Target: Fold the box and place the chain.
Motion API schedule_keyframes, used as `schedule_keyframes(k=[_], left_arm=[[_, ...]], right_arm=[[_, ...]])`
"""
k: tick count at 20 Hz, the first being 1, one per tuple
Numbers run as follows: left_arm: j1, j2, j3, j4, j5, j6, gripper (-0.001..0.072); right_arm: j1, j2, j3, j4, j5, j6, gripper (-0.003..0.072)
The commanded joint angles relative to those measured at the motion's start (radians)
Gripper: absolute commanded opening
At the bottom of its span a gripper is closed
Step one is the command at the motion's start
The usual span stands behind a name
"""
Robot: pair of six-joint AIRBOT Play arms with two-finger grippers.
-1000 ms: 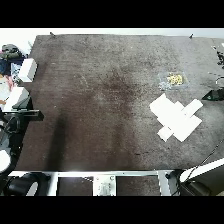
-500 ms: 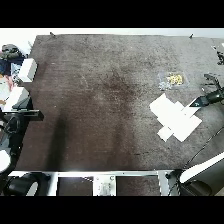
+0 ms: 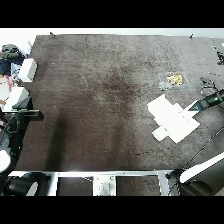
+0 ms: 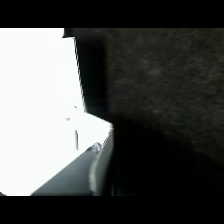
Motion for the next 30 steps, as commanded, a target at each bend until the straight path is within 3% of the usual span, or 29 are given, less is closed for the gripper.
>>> schedule_keyframes(k=[1, 5, 10, 14, 17, 21, 26, 30], left_arm=[[-0.001, 0.001, 0.0, 0.0, 0.0, 0.0, 0.0014], [-0.001, 0.001, 0.0, 0.0, 0.0, 0.0, 0.0013], [-0.001, 0.001, 0.0, 0.0, 0.0, 0.0, 0.0014], [-0.001, 0.001, 0.0, 0.0, 0.0, 0.0, 0.0014], [-0.001, 0.001, 0.0, 0.0, 0.0, 0.0, 0.0014], [-0.001, 0.001, 0.0, 0.0, 0.0, 0.0, 0.0014], [-0.001, 0.001, 0.0, 0.0, 0.011, 0.0, 0.0014], [-0.001, 0.001, 0.0, 0.002, -0.052, 0.0, 0.0017]], right_arm=[[0.001, 0.025, -0.006, 0.06, 0.017, 0.043, 0.0013], [0.002, 0.145, -0.157, 0.225, 0.015, 0.072, 0.0011], [0.029, 0.356, -0.581, 0.499, -0.037, 0.038, 0.0009], [0.177, 0.58, -0.974, 0.648, -0.415, 0.023, 0.0009], [0.342, 0.716, -1.166, 0.834, -0.689, 0.034, 0.0009], [0.596, 0.751, -1.201, 1.019, -0.922, 0.057, 0.0009], [0.771, 0.748, -1.171, 1.032, -1.256, 0.057, 0.0009], [0.816, 0.64, -1.105, 1.028, -1.225, 0.004, 0.0009]])
